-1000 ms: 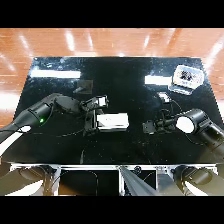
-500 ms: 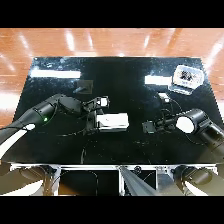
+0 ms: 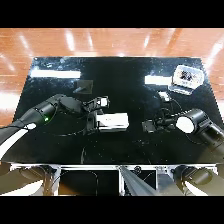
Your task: Fold the box and place the chain.
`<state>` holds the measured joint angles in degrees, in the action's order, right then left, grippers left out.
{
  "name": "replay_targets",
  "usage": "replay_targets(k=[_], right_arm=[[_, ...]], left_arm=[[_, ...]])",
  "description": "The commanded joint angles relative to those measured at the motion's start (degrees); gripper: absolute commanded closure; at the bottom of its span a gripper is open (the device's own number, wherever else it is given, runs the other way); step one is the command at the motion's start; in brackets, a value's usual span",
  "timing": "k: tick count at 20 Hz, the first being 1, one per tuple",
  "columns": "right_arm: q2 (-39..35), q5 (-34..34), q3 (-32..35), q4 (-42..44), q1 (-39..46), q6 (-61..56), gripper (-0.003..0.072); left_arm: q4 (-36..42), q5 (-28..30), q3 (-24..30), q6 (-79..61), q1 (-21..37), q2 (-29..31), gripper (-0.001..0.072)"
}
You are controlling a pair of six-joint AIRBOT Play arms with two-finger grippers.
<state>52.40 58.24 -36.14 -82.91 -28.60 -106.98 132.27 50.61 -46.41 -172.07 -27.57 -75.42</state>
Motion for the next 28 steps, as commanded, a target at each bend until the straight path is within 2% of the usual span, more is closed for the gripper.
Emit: replay_targets(k=[1, 5, 9, 13, 15, 17, 20, 22, 25, 28], right_arm=[[-0.04, -0.50, 0.02, -0.20, 0.02, 0.00, 0.0314], [-0.04, -0.48, 0.02, -0.20, 0.02, 0.00, 0.0314], [-0.04, -0.61, 0.02, -0.24, 0.02, 0.00, 0.0314], [-0.04, -0.72, 0.02, -0.24, 0.02, 0.00, 0.0314], [-0.04, -0.81, 0.02, -0.24, 0.02, 0.00, 0.0314], [-0.04, -1.22, 0.02, -0.22, 0.02, 0.00, 0.0313], [-0.04, -2.19, 0.02, -0.04, 0.02, 0.00, 0.0313], [-0.04, -2.21, 0.02, 0.13, 0.02, 0.00, 0.0314], [-0.04, -2.23, 0.02, 1.51, 0.02, -0.02, 0.0314], [-0.04, -2.82, 0.02, 2.89, 0.02, -0.04, 0.0314]], left_arm=[[-0.17, -1.33, 0.00, 0.00, -0.02, -0.11, 0.0689], [-0.26, -1.86, -0.63, 1.81, 0.81, 1.44, 0.0690], [-1.44, -1.84, -2.64, 5.62, 7.93, 6.16, 0.0690], [-3.93, -1.84, -3.02, 9.35, 22.43, 10.49, 0.0691], [-5.62, -2.54, -4.07, 11.45, 31.52, 10.34, 0.0691], [-5.62, -6.10, -5.33, 11.63, 39.98, 9.14, 0.0691], [-5.60, -7.61, -11.23, 12.96, 49.81, 3.19, 0.0691], [-5.60, -7.61, -18.27, 16.68, 53.72, -4.02, 0.0690], [-6.16, -6.88, -30.01, 23.69, 55.34, -15.39, 0.0690], [-7.61, -1.31, -40.39, 32.46, 56.11, -25.68, 0.0689]])
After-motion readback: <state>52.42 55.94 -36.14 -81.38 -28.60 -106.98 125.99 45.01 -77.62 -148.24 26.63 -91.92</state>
